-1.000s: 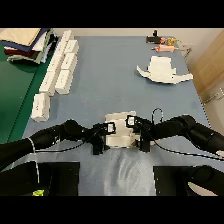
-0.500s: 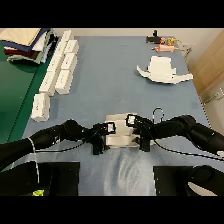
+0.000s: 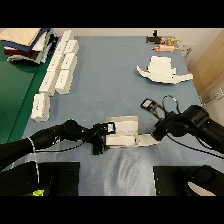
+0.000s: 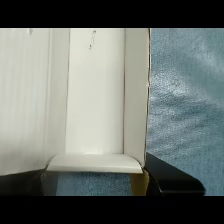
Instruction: Fold the box.
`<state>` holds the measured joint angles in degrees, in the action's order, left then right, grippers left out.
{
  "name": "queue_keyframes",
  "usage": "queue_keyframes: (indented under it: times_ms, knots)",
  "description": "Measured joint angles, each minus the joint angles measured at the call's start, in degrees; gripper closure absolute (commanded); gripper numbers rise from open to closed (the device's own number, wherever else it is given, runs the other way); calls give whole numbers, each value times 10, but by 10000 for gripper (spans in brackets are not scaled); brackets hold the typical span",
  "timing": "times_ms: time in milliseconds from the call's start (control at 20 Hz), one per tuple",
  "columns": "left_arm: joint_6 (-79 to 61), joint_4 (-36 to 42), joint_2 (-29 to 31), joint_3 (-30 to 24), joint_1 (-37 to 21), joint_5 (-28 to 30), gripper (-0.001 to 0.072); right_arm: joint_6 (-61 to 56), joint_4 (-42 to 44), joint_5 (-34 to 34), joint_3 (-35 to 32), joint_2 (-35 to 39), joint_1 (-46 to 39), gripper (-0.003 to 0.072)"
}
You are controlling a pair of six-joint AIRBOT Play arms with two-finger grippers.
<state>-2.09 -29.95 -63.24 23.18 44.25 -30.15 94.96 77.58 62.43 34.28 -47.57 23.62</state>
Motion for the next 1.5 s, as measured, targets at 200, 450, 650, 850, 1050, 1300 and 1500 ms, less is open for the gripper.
queue_keyframes:
  times_ms: [200,450,650,850,1050,1300,1500]
  knots:
    - [0,0,0,0,0,0,257,-198,-53,69,-3,-5,-60,685]
    - [0,0,0,0,0,0,256,-193,123,39,-31,-58,-111,685]
    - [0,0,0,0,0,0,257,-117,282,7,-36,-80,-121,685]
    - [0,0,0,0,0,0,257,-77,347,7,-28,-86,-124,670]
    - [0,0,0,0,0,0,257,-61,366,28,-2,-87,-125,624]
    - [0,0,0,0,0,0,256,-55,368,42,41,-87,-125,260]
    - [0,0,0,0,0,0,257,-46,377,71,53,-88,-125,261]
